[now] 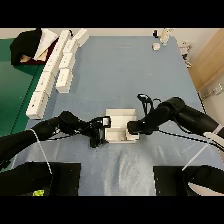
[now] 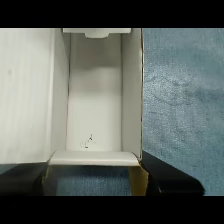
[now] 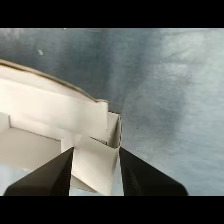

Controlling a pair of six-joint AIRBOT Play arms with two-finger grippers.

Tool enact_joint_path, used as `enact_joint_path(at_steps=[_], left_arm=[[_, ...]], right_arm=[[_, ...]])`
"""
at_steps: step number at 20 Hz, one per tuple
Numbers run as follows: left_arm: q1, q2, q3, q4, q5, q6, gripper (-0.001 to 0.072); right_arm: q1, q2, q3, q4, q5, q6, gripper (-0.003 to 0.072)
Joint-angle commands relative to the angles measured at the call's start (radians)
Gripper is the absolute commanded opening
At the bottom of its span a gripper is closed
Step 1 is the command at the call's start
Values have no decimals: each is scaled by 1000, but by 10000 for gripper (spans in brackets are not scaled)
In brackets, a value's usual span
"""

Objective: Fold the box.

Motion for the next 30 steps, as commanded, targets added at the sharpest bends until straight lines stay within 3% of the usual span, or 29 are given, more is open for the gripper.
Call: enact_joint_path(at_steps=[1, 8, 15, 17, 19, 20, 21, 25, 26, 27, 28, 30], left_arm=[[0, 0, 1, 0, 0, 0, 471], [0, 0, 1, 0, 0, 0, 472], [0, 0, 1, 0, 0, 0, 471], [0, 0, 1, 0, 0, 0, 471], [0, 0, 1, 0, 0, 0, 471], [0, 0, 1, 0, 0, 0, 471], [0, 0, 1, 0, 0, 0, 471], [0, 0, 1, 0, 0, 0, 471], [0, 0, 1, 0, 0, 0, 471], [0, 0, 1, 0, 0, 0, 471], [0, 0, 1, 0, 0, 0, 471], [0, 0, 1, 0, 0, 0, 471]], right_arm=[[160, -97, 144, -272, -163, 351, 424], [234, -241, 192, -314, -206, 477, 424], [233, -283, 193, -350, -204, 502, 403], [233, -283, 193, -351, -203, 502, 288], [234, -283, 193, -351, -197, 501, 284], [234, -283, 193, -351, -196, 500, 105], [234, -283, 193, -350, -196, 498, 1], [234, -283, 193, -349, -196, 498, 0], [234, -283, 194, -349, -197, 498, 5], [234, -282, 196, -343, -199, 497, 202], [234, -280, 201, -329, -203, 476, 471], [234, -266, 205, -305, -206, 453, 482]])
